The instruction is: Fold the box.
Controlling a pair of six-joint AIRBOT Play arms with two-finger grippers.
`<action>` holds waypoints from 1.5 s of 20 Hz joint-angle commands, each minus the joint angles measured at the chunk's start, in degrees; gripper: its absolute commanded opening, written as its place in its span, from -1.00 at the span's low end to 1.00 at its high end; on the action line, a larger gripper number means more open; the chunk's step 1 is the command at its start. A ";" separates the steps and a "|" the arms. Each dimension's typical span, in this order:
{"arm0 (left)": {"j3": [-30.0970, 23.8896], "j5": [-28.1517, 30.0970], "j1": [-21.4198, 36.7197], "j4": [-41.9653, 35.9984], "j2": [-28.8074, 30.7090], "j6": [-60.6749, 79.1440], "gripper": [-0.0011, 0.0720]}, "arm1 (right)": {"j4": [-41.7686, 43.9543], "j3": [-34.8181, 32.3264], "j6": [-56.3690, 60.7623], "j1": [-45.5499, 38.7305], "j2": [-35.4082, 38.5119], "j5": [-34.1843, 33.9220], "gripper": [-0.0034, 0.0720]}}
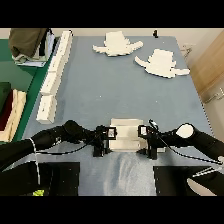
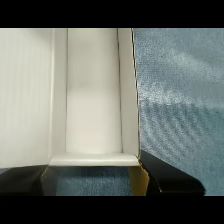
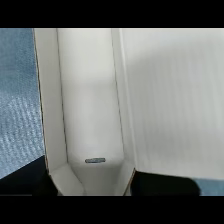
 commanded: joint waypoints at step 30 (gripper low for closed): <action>0.04 0.83 0.02 -0.37 -0.02 -0.20 0.50 | 0.42 0.04 1.36 -0.15 0.07 -0.81 1.00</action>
